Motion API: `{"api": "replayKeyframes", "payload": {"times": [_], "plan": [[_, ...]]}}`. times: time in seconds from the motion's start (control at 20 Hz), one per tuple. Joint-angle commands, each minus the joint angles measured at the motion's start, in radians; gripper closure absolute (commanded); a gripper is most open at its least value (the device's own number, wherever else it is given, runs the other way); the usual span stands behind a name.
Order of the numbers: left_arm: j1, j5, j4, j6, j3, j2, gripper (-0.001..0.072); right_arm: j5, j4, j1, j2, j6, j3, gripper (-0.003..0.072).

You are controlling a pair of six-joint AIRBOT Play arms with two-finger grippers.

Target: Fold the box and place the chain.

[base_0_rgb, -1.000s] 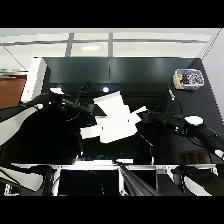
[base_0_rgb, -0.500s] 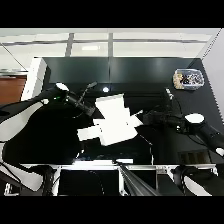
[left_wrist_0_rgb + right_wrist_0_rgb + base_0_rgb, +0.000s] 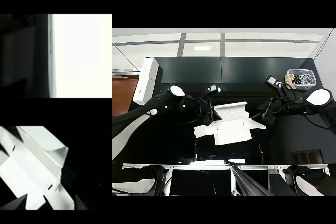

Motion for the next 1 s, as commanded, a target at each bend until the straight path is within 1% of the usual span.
{"api": "replayKeyframes", "payload": {"times": [0.0, 0.2, 0.35, 0.45, 0.6, 0.65, 0.8, 0.95], "plan": [[-0.054, 0.135, -0.012, 0.314, -0.035, 0.038, 0.0679, 0.054, -0.185, 0.043, -0.001, -0.085, 0.024, -0.0013], [-0.058, 0.211, -0.007, 0.335, -0.035, 0.003, 0.0679, 0.037, -0.216, 0.060, -0.001, -0.094, -0.040, -0.0013], [-0.058, 0.211, 0.047, 0.390, -0.035, -0.003, 0.0679, 0.020, -0.215, 0.090, -0.001, -0.102, -0.111, -0.0013], [-0.060, 0.211, 0.096, 0.391, -0.035, -0.003, 0.0679, -0.048, -0.213, 0.135, -0.001, -0.124, -0.152, -0.0013], [-0.060, 0.215, 0.097, 0.393, -0.036, -0.003, 0.0679, -0.194, -0.201, 0.206, -0.001, -0.185, -0.215, -0.0013], [-0.060, 0.216, 0.097, 0.393, -0.036, -0.003, 0.0679, -0.225, -0.194, 0.226, -0.002, -0.188, -0.226, -0.0013], [-0.060, 0.216, 0.097, 0.393, -0.036, -0.003, 0.0679, -0.253, -0.173, 0.284, -0.002, -0.203, -0.242, -0.0013], [-0.060, 0.216, 0.097, 0.393, -0.036, -0.003, 0.0679, -0.347, -0.133, 0.328, -0.005, -0.202, -0.272, -0.0013]]}}
